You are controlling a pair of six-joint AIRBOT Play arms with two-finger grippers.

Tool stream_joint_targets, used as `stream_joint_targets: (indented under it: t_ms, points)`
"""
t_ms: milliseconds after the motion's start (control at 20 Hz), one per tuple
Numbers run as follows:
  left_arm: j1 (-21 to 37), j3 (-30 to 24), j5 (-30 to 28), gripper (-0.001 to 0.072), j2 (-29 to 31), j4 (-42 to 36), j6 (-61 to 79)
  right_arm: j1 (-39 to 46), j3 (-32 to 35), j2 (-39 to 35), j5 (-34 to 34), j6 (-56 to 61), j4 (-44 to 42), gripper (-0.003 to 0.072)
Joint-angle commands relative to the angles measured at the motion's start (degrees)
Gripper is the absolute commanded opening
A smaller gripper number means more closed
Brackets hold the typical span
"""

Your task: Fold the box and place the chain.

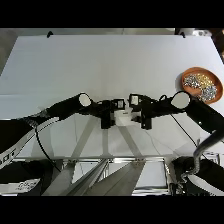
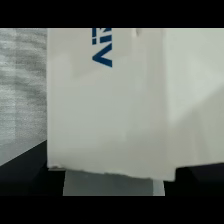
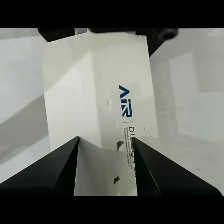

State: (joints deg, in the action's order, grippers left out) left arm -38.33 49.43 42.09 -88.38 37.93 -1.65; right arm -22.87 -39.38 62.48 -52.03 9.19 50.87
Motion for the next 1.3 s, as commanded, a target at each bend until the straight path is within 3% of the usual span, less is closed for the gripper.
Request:
stream_joint_targets:
  t_ms: [0, 100, 450, 1250]
  points:
    - [0.02, 0.00, 0.15, 0.0392, 0.00, 0.04, 0.11, -0.04, -0.02, -0.48, 0.74, -0.02, 0.31, 0.0335]
    - [0.02, 0.00, 0.17, 0.0392, 0.00, 0.02, 0.11, -0.02, -0.02, -1.20, 1.18, -0.02, 0.28, 0.0290]
    - [0.02, 0.00, 0.15, 0.0392, 0.00, 0.04, 0.11, -0.02, 0.00, -1.86, 3.76, 0.00, 0.31, 0.0259]
    - [0.02, 0.00, 0.17, 0.0392, 0.00, 0.04, 0.11, -0.04, 0.59, 0.15, 1.90, 0.00, -0.28, 0.0259]
